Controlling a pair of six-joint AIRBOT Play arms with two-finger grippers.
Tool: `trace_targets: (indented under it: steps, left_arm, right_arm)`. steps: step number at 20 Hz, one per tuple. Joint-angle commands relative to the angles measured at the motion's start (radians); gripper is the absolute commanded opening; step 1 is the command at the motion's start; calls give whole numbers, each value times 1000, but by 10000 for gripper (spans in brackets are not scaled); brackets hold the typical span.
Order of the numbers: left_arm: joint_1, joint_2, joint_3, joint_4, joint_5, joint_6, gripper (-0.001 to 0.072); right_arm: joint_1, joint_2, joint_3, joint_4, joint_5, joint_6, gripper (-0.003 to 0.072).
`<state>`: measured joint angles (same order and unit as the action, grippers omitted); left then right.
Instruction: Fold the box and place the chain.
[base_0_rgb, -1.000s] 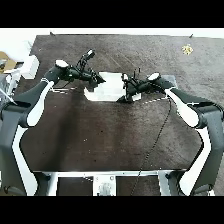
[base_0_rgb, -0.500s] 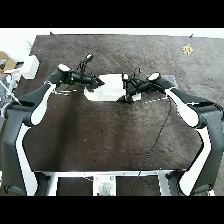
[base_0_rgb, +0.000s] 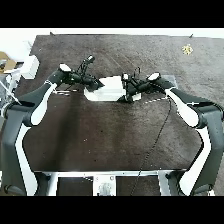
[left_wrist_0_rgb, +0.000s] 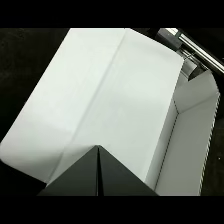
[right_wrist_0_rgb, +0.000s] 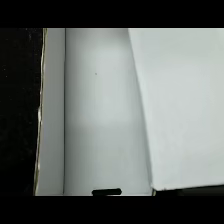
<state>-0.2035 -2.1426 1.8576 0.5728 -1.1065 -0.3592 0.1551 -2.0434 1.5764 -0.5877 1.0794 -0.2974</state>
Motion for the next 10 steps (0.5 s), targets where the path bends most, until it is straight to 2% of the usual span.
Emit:
trace_targets:
  steps: [1, 7, 10]
  left_arm:
    - [2, 59, 2, -11, 21, 2, 10]
    - [39, 194, 27, -6, -174, 5, 10]
    - [47, 234, 31, 40, -267, 151, 11]
  right_arm:
    - [1, 0, 0, 0, 1, 2, 429]
    - [1, 0, 0, 0, 1, 2, 429]
    - [1, 0, 0, 0, 1, 2, 429]
